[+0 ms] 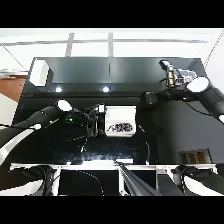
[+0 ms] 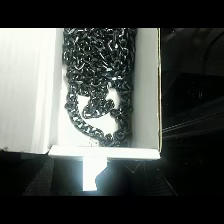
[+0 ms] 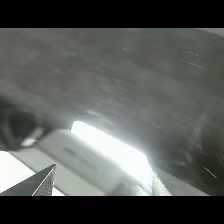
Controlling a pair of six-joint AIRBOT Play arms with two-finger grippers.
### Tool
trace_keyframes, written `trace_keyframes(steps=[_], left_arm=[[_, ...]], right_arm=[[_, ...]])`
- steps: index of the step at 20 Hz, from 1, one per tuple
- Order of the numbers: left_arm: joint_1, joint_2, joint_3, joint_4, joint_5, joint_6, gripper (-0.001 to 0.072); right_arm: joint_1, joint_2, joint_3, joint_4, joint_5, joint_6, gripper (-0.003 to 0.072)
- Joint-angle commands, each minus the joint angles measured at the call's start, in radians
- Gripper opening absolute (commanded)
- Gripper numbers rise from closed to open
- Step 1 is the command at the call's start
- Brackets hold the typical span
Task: Fold the box and place the chain.
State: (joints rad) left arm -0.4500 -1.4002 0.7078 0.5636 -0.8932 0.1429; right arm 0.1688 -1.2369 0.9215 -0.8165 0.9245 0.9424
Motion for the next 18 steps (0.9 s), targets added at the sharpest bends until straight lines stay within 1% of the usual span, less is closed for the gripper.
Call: trace_keyframes(steps=[1,3,7,10,12,13,15,18], left_arm=[[0.000,-0.001,0.000,0.000,0.001,0.000,0.0413],[0.000,-0.001,0.000,0.000,0.000,0.000,0.0413],[0.000,-0.001,0.000,0.000,0.000,0.000,0.0413],[0.000,-0.001,0.000,0.000,0.000,0.000,0.0413],[0.000,-0.001,0.000,0.000,0.000,0.000,0.0413],[0.000,-0.001,0.000,0.000,0.000,0.000,0.0413],[0.000,-0.001,0.000,0.000,0.000,0.000,0.0413],[0.000,-0.001,0.000,0.000,0.000,0.000,0.0413]], right_arm=[[0.058,-0.058,0.000,0.160,-0.010,-0.199,0.0695],[0.078,-0.058,0.000,0.162,0.046,-0.226,0.0694],[0.067,-0.045,0.001,0.162,0.280,-0.244,0.0695],[0.063,0.006,0.001,0.109,0.363,-0.233,0.0695],[0.064,0.029,0.000,0.044,0.418,-0.169,0.0695],[0.064,0.031,-0.001,0.005,0.419,-0.145,0.0695],[0.085,0.030,-0.009,-0.068,0.366,-0.150,0.0695],[0.141,0.030,-0.016,-0.117,0.286,-0.224,0.0695]])
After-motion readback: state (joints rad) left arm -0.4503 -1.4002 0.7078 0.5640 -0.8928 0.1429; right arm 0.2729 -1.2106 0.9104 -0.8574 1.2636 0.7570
